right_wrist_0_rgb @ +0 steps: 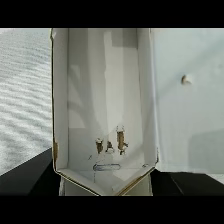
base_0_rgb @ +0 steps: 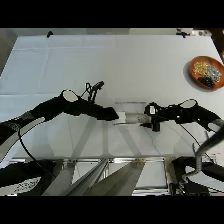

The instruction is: Fold the box and place the chain.

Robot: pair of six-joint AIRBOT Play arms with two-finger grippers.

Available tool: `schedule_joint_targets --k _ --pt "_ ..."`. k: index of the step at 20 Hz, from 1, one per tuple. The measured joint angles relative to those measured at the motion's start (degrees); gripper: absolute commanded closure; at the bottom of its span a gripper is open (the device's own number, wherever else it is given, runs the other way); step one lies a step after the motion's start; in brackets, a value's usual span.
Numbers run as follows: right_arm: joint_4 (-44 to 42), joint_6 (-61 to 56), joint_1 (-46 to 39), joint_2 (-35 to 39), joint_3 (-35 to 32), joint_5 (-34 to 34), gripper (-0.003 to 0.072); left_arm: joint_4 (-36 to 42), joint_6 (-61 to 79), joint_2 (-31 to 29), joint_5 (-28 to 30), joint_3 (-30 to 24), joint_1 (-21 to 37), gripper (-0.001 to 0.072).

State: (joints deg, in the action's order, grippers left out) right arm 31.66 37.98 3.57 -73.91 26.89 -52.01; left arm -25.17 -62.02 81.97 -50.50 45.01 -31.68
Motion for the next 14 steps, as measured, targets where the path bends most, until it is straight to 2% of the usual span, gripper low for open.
schedule_joint_targets --k 1,2,8,14 --pt "0.0 0.0 0.0 0.0 0.0 0.0 0.0225 -0.7 -1.2 0.0 0.2 0.6 -0.4 0.0248" --pt "0.0 0.0 0.0 0.0 0.0 0.0 0.0225 -1.7 -2.3 0.0 0.1 1.4 -0.8 0.0181" --pt "0.0 0.0 0.0 0.0 0.0 0.0 0.0225 -13.2 -15.5 0.0 -0.4 6.9 -3.7 0.0177" --pt "0.0 0.0 0.0 0.0 0.0 0.0 0.0225 -20.6 -25.9 0.0 -1.6 8.3 -4.6 0.0202"
